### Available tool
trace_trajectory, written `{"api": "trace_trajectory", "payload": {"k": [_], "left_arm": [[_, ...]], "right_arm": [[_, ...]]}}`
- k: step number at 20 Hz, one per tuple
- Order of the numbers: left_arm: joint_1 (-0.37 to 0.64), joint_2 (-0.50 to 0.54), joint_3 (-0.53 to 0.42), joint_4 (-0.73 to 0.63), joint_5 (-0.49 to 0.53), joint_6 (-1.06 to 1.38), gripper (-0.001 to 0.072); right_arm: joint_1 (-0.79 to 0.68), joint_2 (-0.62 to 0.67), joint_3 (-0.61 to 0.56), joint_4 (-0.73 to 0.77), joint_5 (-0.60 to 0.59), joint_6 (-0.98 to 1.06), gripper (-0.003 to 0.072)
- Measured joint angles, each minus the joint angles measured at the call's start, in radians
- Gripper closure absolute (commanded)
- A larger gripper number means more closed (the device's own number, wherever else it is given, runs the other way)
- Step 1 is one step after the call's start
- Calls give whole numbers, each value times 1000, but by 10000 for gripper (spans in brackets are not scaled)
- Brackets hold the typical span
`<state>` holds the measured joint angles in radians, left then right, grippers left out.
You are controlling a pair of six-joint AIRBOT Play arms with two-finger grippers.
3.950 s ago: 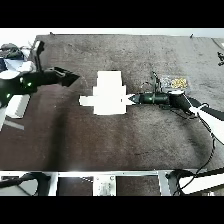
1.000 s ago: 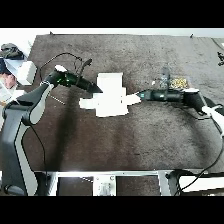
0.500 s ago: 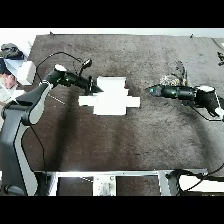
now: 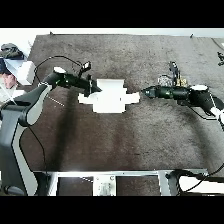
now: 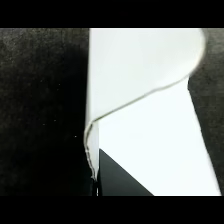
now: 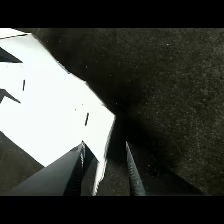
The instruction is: Fold the box and place the chain.
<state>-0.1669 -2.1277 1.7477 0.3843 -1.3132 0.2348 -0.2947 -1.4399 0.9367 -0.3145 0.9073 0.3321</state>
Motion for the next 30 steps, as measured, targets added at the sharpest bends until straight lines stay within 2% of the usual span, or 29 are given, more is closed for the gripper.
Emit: {"api": "trace_trajectory", "payload": {"k": [6,17,18,19,26,27,28,30], "left_arm": [[1,2,-36,-18,69,63,705],[2,-25,-42,-27,58,128,701],[2,-26,-42,-27,51,138,700],[2,-27,-42,-27,45,145,700],[2,-27,-42,-26,33,163,699],[2,-27,-42,-26,32,165,699],[2,-27,-42,-26,32,165,699],[2,-27,-42,-26,32,165,699]], "right_arm": [[2,0,0,-4,-11,-1,338],[2,0,0,7,32,-133,335],[4,0,0,12,43,-160,245],[7,0,0,18,51,-190,119],[135,0,0,17,56,-513,116],[160,0,0,-4,53,-550,103],[183,0,0,-31,49,-578,30],[230,0,0,-107,25,-619,30]]}}
